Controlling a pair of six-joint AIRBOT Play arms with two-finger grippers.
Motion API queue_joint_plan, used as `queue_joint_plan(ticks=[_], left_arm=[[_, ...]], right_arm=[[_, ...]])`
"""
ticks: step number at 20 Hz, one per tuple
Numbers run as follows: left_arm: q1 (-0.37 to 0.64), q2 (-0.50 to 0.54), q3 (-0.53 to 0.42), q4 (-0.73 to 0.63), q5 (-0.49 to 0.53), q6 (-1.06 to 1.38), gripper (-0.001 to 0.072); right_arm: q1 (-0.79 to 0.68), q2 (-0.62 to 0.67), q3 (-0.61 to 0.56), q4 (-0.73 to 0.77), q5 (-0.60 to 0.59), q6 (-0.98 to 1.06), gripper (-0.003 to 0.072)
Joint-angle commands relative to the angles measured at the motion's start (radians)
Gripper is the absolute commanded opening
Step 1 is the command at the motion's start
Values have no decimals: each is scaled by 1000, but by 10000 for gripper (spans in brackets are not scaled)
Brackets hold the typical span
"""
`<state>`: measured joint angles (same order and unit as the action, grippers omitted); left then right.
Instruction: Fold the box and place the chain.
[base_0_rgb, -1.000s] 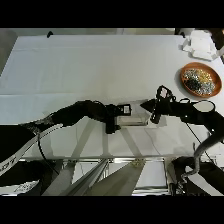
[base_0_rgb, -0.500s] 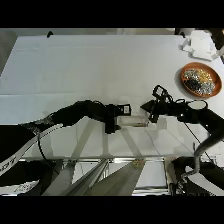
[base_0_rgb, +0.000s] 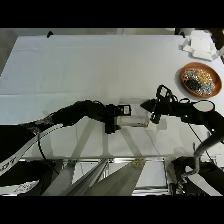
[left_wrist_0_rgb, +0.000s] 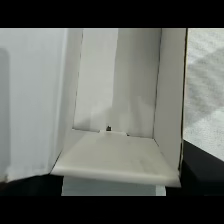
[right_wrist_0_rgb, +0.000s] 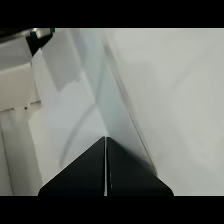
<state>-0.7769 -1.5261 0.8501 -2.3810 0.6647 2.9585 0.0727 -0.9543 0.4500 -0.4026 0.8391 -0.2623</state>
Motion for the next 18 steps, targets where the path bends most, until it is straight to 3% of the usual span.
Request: queue_joint_plan(ticks=[1,5,7,8,9,10,11,13,18], left_arm=[[0,1,0,0,0,-1,335],[0,1,0,0,0,-1,335],[0,1,0,0,0,-1,335],[0,1,0,0,0,-1,335],[0,1,0,0,0,-1,336],[0,1,0,-1,0,-1,335],[0,1,0,0,0,-1,335],[0,1,0,0,0,-1,335],[0,1,0,0,0,-1,335]], right_arm=[[1,145,1,-127,60,3,5],[1,184,1,-576,279,145,6],[0,182,1,-725,290,249,7],[0,179,1,-742,280,276,62],[0,177,1,-742,274,282,278],[0,171,0,-746,262,281,434],[0,164,0,-754,251,280,418],[0,137,0,-747,235,257,270],[1,24,0,-640,156,175,215]])
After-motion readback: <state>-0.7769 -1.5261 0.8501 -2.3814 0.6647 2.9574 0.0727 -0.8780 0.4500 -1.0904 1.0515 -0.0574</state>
